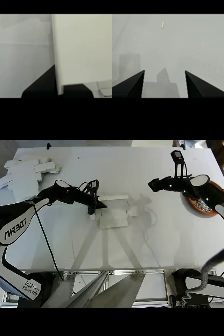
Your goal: Fold the box and place the chain.
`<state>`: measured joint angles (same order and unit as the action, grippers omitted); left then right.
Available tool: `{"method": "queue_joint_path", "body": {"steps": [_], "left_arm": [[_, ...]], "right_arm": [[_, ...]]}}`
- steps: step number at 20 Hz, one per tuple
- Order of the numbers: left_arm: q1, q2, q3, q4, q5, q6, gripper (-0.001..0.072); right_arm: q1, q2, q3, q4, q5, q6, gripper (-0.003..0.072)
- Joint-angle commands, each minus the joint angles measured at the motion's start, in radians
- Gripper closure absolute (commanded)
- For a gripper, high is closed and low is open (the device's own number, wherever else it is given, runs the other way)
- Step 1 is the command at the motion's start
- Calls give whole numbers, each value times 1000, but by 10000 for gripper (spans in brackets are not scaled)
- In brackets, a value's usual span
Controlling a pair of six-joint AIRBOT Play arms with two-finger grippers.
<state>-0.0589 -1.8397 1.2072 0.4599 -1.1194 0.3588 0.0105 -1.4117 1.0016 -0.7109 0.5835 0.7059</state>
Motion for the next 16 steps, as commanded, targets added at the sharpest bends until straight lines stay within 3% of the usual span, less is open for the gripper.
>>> {"method": "queue_joint_path", "body": {"steps": [1, 9, 16], "left_arm": [[4, 4, 0, 47, 16, 23, 707], [23, 4, 2, -26, 0, 91, 707], [7, 1, 72, 13, -43, 92, 708]], "right_arm": [[0, 1, 1, 0, 0, 0, 131], [0, 1, 1, 0, 0, 0, 131], [0, 1, 1, 0, 0, 0, 131]]}}
